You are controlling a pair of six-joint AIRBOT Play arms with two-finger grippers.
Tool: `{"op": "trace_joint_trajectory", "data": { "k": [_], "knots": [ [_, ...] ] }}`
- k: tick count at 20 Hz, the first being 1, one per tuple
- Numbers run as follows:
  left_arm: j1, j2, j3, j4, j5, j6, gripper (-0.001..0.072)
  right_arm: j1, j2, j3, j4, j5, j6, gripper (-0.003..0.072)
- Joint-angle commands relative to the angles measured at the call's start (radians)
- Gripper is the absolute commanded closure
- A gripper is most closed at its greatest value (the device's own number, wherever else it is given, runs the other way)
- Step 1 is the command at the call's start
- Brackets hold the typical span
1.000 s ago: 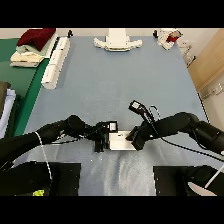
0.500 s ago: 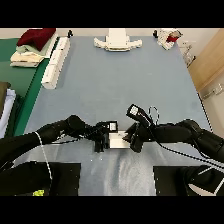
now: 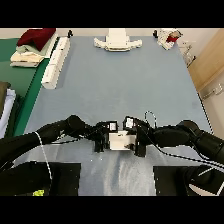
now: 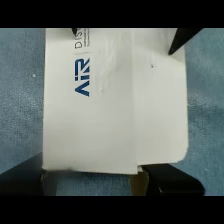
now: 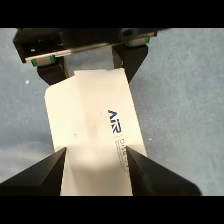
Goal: Fold the box.
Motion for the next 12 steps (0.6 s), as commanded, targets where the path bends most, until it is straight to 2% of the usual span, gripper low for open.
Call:
{"op": "trace_joint_trajectory", "data": {
  "k": [1, 4, 6, 12],
  "knots": [
    [0.000, 0.000, 0.000, 0.000, 0.000, 0.000, 0.0186, 0.002, 0.000, 0.000, -0.048, 0.034, -0.065, 0.0101],
    [0.000, 0.000, 0.000, 0.000, 0.000, 0.000, 0.0186, 0.002, 0.002, 0.000, -0.050, 0.044, -0.109, 0.0104],
    [0.000, 0.000, 0.000, 0.001, 0.000, 0.000, 0.0186, 0.016, 0.002, -0.002, -0.058, 0.047, -0.132, 0.0160],
    [0.000, 0.000, 0.000, 0.001, 0.000, 0.000, 0.0186, 0.095, 0.008, -0.034, -0.103, 0.100, -0.129, 0.0160]
  ]
}}
